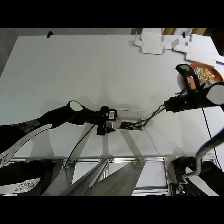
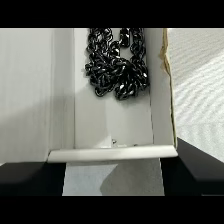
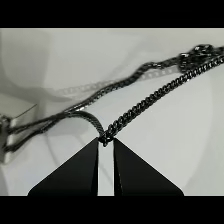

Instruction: Fold the box and place the chain.

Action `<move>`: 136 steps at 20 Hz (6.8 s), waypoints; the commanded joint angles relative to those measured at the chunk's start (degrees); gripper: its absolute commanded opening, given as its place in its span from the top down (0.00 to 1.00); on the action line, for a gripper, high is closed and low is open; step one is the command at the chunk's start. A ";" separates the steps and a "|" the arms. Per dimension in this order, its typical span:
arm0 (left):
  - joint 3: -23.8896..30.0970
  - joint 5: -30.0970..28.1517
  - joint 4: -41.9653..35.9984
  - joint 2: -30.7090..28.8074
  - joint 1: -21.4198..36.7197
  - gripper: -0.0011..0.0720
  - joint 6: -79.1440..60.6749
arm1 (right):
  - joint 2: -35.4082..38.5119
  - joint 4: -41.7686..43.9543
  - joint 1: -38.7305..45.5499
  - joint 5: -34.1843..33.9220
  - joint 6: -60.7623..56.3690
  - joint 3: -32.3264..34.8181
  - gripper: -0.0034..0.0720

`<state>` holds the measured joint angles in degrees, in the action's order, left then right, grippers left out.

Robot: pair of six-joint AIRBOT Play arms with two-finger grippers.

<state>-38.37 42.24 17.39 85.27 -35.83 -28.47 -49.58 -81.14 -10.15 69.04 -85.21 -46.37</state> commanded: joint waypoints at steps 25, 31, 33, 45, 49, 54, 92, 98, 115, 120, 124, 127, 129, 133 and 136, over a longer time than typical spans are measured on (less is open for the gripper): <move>0.02 -0.02 0.02 0.00 0.02 0.61 0.00 | 4.04 13.16 -27.39 -13.33 -0.31 -0.04 0.93; 0.02 0.00 0.02 0.00 0.02 0.61 0.00 | -6.73 10.36 -27.39 -12.07 -1.79 -0.04 0.80; 0.02 -0.02 0.02 0.00 0.02 0.61 0.00 | -8.17 10.34 -27.36 -11.30 -1.75 -0.11 0.65; 0.02 0.00 0.02 0.00 0.02 0.61 0.00 | -5.03 -5.51 -3.67 0.87 -1.77 -5.29 0.66; 0.02 0.00 0.02 0.00 0.02 0.61 0.00 | -8.74 -5.44 2.80 -1.53 -1.77 -2.82 0.66; 0.02 0.00 0.02 0.00 0.02 0.61 0.00 | -16.41 -5.49 3.26 -6.25 -1.73 -0.50 0.44; 0.02 0.00 0.02 0.00 0.02 0.61 0.00 | -27.06 -5.20 3.23 -7.43 -1.73 -0.46 0.93; 0.02 -0.02 0.02 0.00 0.02 0.61 0.00 | -17.05 -3.89 3.19 -5.44 -1.40 -0.46 0.93; 0.02 -0.02 0.02 0.00 0.02 0.61 0.00 | 8.70 17.84 -4.26 2.10 12.11 -0.46 0.93; 0.02 0.00 0.02 0.00 0.02 0.61 0.00 | 8.74 21.66 -14.60 -2.73 13.75 -0.48 0.93; 0.02 0.00 0.02 0.00 0.02 0.61 0.00 | 8.74 29.53 -18.14 -8.79 14.95 -0.48 0.93; 0.02 -0.02 0.02 0.00 0.02 0.61 0.00 | 8.74 35.23 -18.34 -9.14 19.61 -0.50 0.93; 0.02 0.00 0.02 0.00 0.02 0.61 0.00 | 8.74 37.24 -18.34 -9.51 21.27 -0.52 0.93; 0.02 0.00 0.02 0.00 0.02 0.61 0.00 | 8.72 35.43 -18.34 -10.36 21.22 -0.52 0.93; 0.02 0.00 0.02 0.00 0.02 0.61 0.00 | 8.68 30.38 -18.34 -10.32 20.98 -0.52 0.93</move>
<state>-38.37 42.24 17.39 85.27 -35.83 -28.47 -40.88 -47.44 -28.42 59.11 -64.53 -46.83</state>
